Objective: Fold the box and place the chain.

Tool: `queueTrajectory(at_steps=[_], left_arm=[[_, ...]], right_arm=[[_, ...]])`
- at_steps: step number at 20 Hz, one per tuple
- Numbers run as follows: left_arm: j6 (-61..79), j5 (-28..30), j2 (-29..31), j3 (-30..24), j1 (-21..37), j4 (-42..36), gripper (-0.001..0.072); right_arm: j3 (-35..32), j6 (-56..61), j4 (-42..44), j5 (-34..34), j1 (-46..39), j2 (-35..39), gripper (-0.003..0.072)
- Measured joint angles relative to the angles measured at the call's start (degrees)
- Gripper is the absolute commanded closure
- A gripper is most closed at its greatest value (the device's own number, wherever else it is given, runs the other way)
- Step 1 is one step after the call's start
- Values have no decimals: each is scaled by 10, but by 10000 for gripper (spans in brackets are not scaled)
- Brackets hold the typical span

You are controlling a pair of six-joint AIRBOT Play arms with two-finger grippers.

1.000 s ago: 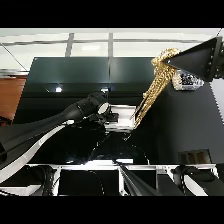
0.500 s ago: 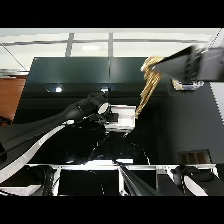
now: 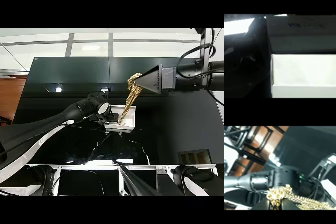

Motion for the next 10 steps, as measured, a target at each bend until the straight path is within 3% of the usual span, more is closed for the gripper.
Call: queueTrajectory(at_steps=[5, 10], left_arm=[[0, 0, 0, 0, 0, 0, 682], [0, 0, 0, 0, 0, 0, 682]], right_arm=[[-38, 15, -74, 12, 14, -2, 676], [-103, 24, -98, -25, 43, -6, 675]])
